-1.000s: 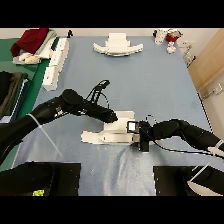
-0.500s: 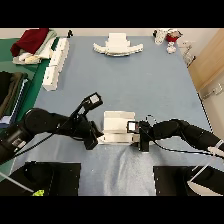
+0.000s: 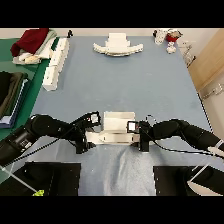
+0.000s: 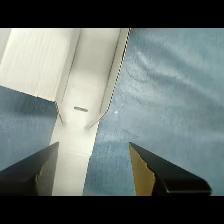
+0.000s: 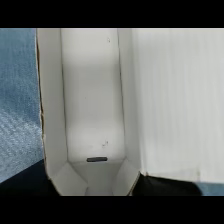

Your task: Fold the box.

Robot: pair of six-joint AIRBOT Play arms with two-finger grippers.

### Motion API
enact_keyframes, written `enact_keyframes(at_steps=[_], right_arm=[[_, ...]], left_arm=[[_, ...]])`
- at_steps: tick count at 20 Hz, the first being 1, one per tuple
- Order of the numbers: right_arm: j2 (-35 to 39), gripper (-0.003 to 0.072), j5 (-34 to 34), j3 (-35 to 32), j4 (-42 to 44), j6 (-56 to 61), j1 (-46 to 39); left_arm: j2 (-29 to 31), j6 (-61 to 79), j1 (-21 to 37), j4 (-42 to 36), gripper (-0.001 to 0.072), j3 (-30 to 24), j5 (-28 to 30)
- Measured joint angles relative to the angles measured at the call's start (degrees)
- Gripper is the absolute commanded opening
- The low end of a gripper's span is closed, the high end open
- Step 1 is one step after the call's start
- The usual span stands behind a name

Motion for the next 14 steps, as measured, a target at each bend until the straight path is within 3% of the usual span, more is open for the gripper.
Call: enact_keyframes(at_steps=[1, 10, 11, 12, 14], right_arm=[[0.0, 0.0506, 0.0, -0.02, 0.0, 0.02, 0.0], [0.0, 0.0506, 0.02, 0.0, 0.0, 0.02, 0.0], [0.0, 0.0506, 0.02, -0.02, 0.02, 0.02, 0.0], [0.0, 0.0506, 0.02, 0.0, 0.02, 0.02, 0.0], [0.0, 0.0505, 0.0, 0.0, 0.02, 0.02, 0.0]], left_arm=[[-1.68, 2.8, 0.74, -0.24, 0.0421, -0.37, 0.24], [-13.77, 18.99, 2.73, -5.33, 0.0423, -1.33, 9.01], [-14.25, 19.91, 2.73, -6.43, 0.0579, -1.33, 9.55], [-14.64, 21.05, 2.73, -7.85, 0.0669, -1.33, 10.05], [-15.12, 23.34, 2.8, -10.38, 0.0658, -1.33, 10.34]])
